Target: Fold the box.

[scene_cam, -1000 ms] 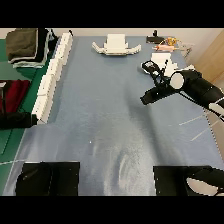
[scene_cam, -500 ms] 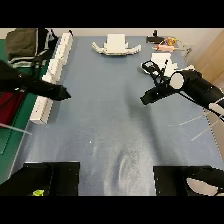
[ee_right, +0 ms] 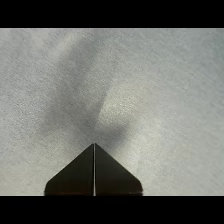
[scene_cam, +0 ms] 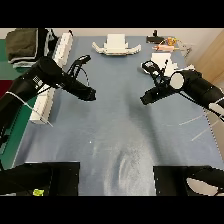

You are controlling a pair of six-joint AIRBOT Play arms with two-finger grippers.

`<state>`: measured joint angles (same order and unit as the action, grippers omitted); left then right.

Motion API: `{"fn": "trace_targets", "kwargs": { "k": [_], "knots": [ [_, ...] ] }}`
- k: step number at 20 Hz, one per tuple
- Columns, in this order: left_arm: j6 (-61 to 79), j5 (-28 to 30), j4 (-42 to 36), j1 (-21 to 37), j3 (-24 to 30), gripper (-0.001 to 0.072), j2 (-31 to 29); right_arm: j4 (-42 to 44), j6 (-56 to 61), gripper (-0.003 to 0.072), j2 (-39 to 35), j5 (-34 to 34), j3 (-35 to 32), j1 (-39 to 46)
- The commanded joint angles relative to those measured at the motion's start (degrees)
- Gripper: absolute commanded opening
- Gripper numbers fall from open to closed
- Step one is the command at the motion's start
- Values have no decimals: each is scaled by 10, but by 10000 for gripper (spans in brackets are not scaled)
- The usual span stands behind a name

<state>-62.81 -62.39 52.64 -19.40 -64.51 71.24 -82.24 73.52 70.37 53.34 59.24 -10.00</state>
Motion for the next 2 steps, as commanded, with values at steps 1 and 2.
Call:
{"fn": "trace_targets", "kwargs": {
  "k": [1, 2],
  "knots": [
    [0, 5, -1, -10, -2, 14, 9, 0, 0, 6, 0, 0, 0, 0],
    [0, 5, -1, -10, -2, 14, 9, 0, 0, 6, 0, 0, 0, 0]
  ]
}}
